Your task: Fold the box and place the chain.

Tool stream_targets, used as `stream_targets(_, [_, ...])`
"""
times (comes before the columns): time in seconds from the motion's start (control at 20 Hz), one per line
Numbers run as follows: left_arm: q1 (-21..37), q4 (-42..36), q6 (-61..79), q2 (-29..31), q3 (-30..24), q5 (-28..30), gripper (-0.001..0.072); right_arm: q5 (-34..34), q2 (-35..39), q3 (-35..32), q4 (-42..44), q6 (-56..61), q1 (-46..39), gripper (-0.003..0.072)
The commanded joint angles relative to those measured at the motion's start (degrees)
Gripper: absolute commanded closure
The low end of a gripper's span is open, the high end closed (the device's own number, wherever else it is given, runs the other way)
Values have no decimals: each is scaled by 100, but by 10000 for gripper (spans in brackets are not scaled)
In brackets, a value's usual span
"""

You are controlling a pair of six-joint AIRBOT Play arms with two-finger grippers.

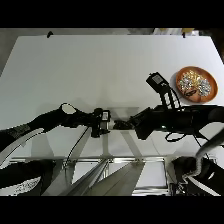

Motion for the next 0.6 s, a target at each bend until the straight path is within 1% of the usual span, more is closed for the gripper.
stream_targets(0.0, [0,0,2,-2,2,2,384,-761,4,7,118,15,380,665])
stream_targets(0.3, [0,0,2,-2,2,2,384,-859,-120,4,125,13,426,665])
stream_targets(0.55, [0,0,2,-2,2,0,384,-828,-717,-278,37,-11,426,665])
